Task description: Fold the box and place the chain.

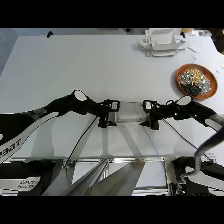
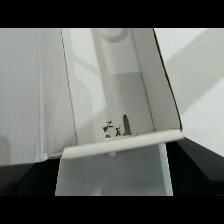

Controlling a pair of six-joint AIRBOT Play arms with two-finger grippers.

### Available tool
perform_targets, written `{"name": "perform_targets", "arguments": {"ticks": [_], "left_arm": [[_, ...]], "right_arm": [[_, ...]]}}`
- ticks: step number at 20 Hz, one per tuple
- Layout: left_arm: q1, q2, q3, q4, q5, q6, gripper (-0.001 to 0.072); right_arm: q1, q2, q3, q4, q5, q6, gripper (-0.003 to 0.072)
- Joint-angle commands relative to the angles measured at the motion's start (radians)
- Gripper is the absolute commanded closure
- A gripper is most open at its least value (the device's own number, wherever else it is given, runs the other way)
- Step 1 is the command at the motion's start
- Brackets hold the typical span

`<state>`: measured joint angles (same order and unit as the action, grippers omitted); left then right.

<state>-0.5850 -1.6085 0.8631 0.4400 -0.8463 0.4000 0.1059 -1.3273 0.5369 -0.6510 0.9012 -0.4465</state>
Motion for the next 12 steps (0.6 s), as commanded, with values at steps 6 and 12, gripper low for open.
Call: {"name": "perform_targets", "arguments": {"ticks": [6, 12], "left_arm": [[-0.033, -0.021, 0.000, -0.020, 0.036, -0.001, 0.0331], [-0.032, -0.021, 0.000, -0.020, 0.038, 0.000, 0.0666]], "right_arm": [[0.000, 0.001, 0.000, 0.000, -0.001, 0.000, 0.0348], [0.000, 0.001, 0.000, 0.000, 0.000, 0.000, 0.0348]]}}
